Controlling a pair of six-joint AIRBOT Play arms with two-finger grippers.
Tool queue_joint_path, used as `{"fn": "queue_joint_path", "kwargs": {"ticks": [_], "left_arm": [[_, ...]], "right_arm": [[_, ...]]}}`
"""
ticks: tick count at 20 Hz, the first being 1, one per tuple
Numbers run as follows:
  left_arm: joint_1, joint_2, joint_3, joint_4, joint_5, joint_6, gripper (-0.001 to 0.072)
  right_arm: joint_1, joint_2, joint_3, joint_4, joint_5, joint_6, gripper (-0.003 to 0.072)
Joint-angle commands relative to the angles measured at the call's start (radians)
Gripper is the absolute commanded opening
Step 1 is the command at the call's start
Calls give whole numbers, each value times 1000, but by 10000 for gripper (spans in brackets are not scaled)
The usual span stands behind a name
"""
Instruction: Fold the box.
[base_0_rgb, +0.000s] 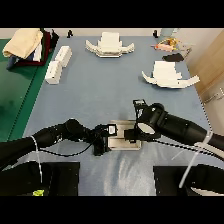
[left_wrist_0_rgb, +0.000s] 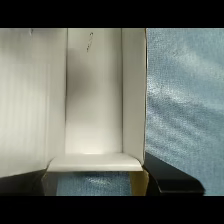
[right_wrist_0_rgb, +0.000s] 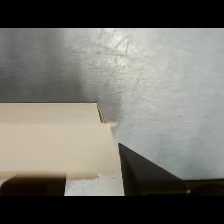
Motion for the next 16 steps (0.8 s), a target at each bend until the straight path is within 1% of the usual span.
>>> {"fn": "queue_joint_path", "kwargs": {"ticks": [1,2,3,5,6,8,9,11,13,14,16], "left_arm": [[0,1,1,0,0,0,461],[0,1,1,0,0,0,462],[0,1,1,0,0,0,462],[0,1,1,0,0,0,462],[0,1,1,0,0,0,462],[0,1,1,0,0,0,462],[0,1,1,0,0,0,462],[0,1,1,0,0,0,462],[0,1,1,0,0,0,462],[0,1,1,0,0,0,462],[0,1,1,0,0,0,461]], "right_arm": [[-14,91,81,-71,150,-32,348],[-34,122,93,-75,178,-61,149],[-66,150,94,-75,193,-100,5],[-177,169,93,-67,208,-200,1],[-240,162,91,-60,198,-256,0],[-378,124,74,-21,120,-371,0],[-457,90,65,40,76,-446,0],[-601,-1,62,241,8,-625,0],[-702,-98,62,496,-34,-807,0],[-734,-145,62,617,-37,-901,0],[-769,-238,62,838,-6,-1043,0]]}}
